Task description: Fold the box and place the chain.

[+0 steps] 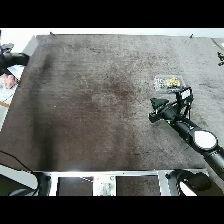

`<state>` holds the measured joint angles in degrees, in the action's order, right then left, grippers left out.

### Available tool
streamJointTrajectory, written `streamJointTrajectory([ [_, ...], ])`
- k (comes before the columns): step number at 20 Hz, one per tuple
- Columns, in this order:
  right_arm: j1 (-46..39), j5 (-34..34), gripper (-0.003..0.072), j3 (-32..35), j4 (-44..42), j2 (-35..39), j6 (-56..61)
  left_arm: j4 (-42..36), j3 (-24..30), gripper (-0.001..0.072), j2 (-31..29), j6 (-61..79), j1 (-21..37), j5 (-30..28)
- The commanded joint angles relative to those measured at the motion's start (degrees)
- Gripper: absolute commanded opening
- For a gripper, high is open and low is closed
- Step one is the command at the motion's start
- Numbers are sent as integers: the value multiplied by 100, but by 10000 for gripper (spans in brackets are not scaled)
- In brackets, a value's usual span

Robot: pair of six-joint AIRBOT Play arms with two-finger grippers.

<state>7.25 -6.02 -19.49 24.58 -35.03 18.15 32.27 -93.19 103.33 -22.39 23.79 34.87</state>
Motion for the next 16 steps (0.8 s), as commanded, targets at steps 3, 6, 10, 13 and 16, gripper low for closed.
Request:
streamJointTrajectory([
  [3, 7, -22, -16, 4, 0, 4, 273, 466, 4, 11, 638, -601, 339, -247],
  [6, 7, -17, -16, 4, -2, 4, 273, 463, 4, 12, 920, -586, 339, -551],
  [10, 7, -39, -16, 4, -2, 4, 273, 446, 4, 12, 1217, -264, 332, -573],
  [13, 7, -39, -16, 4, -2, 4, 273, 402, 4, 11, 1325, 203, 332, -588],
  [16, 7, -37, -16, 4, -2, 4, 273, 382, 4, 18, 1370, 190, 332, -564],
])
